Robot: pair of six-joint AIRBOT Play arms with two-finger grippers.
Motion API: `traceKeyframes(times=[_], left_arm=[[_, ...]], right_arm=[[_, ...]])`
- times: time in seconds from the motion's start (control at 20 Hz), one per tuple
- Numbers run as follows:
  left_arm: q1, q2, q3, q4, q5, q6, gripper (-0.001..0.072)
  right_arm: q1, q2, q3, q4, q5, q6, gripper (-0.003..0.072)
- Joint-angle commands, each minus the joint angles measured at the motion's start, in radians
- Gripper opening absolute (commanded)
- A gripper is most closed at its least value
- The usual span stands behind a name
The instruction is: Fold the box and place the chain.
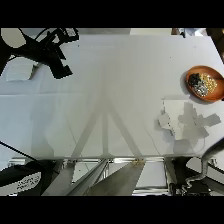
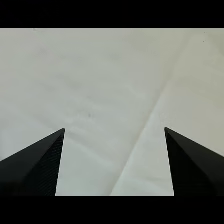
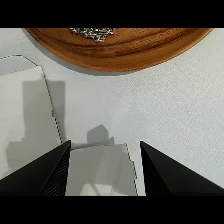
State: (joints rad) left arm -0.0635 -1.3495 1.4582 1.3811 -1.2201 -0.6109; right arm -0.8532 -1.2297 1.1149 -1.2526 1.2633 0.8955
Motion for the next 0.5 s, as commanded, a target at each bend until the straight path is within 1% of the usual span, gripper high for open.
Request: traceKeyframes(times=[0.0,0.45], left_arm=[[0.001,0.0,0.0,0.0,-0.001,0.0,0.07],[0.001,0.0,0.0,0.0,-0.004,0.0,0.07]], right_arm=[[-0.001,-0.002,-0.001,0.0,-0.001,0.0,0.0476],[-0.001,-0.003,0.0,-0.008,-0.006,0.015,0.0477]])
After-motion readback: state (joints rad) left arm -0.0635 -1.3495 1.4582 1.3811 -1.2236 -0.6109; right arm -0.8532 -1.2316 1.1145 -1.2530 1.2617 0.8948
